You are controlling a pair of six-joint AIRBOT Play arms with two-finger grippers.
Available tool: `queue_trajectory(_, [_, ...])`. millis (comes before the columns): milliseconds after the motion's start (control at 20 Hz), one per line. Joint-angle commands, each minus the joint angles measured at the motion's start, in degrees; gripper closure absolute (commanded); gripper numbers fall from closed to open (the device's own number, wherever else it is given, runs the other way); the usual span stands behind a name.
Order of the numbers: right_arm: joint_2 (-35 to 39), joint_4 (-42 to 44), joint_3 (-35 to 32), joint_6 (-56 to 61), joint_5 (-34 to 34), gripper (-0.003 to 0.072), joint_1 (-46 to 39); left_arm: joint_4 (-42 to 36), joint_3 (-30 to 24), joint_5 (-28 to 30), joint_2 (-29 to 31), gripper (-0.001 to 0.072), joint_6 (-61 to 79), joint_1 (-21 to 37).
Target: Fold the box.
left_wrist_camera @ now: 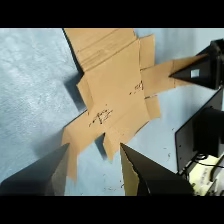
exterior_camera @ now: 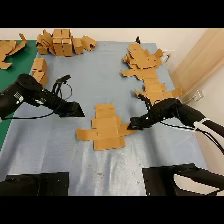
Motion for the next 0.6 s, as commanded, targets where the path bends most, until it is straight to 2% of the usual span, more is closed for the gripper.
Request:
queue_trajectory(0, [2.6, 15.1, -4.5, -15.1, 2.4, 0.0686, 0.2, -5.7, 0.0, -3.2, -3.0, 0.0227, 3.1, 5.9])
queue_trajectory(100, [6.7, 22.5, -9.7, -24.6, 4.3, 0.0686, 0.2, -9.1, 0.0, -5.0, -5.6, 0.0227, 6.1, 8.3])
queue_trajectory(250, [10.4, 23.0, -14.0, -26.2, 4.7, 0.0686, 0.1, -11.8, 0.0, -4.2, -10.1, 0.0227, 10.6, 8.8])
queue_trajectory(550, [10.8, 23.0, -14.5, -25.3, 4.2, 0.0687, 0.1, -13.9, 0.3, -0.4, -19.2, 0.0227, 15.8, 10.3])
